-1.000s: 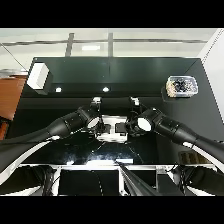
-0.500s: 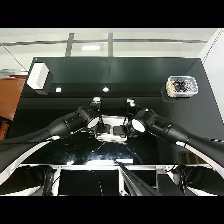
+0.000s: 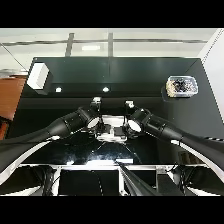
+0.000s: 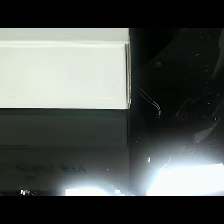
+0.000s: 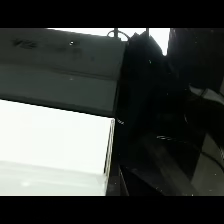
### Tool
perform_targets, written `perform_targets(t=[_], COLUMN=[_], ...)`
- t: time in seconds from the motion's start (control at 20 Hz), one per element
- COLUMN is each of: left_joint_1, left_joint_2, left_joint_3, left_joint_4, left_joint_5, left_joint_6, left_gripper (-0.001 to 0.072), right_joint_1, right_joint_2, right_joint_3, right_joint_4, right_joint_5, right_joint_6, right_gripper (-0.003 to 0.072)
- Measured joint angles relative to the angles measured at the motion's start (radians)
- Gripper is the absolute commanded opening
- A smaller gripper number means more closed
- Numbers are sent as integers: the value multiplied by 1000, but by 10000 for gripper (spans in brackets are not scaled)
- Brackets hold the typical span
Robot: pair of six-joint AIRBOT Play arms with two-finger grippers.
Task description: Fold the box and place the chain.
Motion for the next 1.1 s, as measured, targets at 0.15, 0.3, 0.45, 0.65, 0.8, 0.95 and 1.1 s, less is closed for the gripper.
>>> perform_targets(t=[0.15, 0.3, 0.45, 0.65, 0.8, 0.95, 1.1], left_joint_1=[0, 0, 0, 0, 0, 0, 0], left_joint_2=[0, 0, 0, 0, 0, 0, 0], left_joint_3=[0, 0, 0, 0, 0, 0, 0], left_joint_4=[0, 0, 0, 0, 0, 0, 0], left_joint_5=[0, 0, 0, 0, -2, -2, -2], left_joint_6=[0, 0, 0, 0, 0, 0, 1], left_gripper=[30, 30, 30, 30, 31, 31, 30], right_joint_1=[0, 0, 0, 0, 0, 0, 0], right_joint_2=[-11, -16, -18, -18, -21, -31, -40], right_joint_3=[1, 1, 1, 1, 1, 1, 2], right_joint_4=[-4, -6, -6, -6, -7, -7, -4], right_joint_5=[1, -2, -7, -21, -38, -44, -39], right_joint_6=[6, 13, 20, 25, 26, 27, 27], right_gripper=[240, 239, 239, 188, 188, 188, 188])
